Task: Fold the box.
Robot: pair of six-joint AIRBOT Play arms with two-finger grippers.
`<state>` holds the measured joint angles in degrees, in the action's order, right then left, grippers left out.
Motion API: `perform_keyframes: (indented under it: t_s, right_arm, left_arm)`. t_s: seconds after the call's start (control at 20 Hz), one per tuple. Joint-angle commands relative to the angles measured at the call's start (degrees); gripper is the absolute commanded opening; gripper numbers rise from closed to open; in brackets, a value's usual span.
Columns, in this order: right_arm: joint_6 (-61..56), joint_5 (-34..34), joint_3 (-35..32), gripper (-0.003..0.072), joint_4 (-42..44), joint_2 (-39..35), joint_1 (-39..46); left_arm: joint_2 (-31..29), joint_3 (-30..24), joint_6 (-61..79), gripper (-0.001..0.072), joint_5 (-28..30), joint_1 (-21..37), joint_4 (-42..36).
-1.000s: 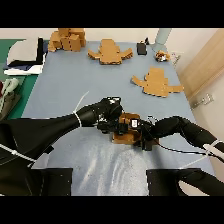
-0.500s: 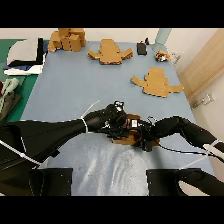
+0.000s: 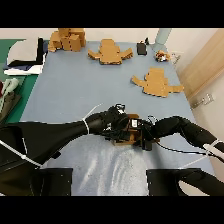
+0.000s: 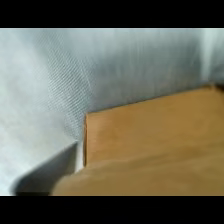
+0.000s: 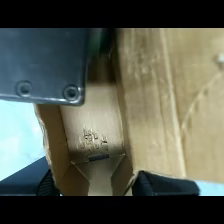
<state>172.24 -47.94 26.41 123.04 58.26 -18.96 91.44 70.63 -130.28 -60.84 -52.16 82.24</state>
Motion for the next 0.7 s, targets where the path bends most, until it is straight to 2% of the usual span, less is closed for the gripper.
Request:
perform_keyframes:
  t_s: [0.0,0.25,0.5,0.65]
  right_arm:
    - [-0.15,-0.15,0.04,0.0559,0.15,0.00,-0.04]
    - [-0.15,-0.15,0.04,0.0559,0.15,0.00,-0.04]
    - [-0.15,-0.15,0.04,0.0558,0.15,0.00,-0.04]
    - [-0.15,-0.15,0.04,0.0558,0.15,0.00,-0.04]
  left_arm:
    - [-0.13,0.04,-0.31,0.0407,0.26,0.44,0.04]
    - [-0.13,2.95,-0.28,0.0407,-0.04,1.66,0.07]
    - [-0.13,5.11,-0.02,0.0408,-6.75,3.63,0.04]
    - [-0.13,5.62,0.39,0.0408,-7.30,4.04,-0.52]
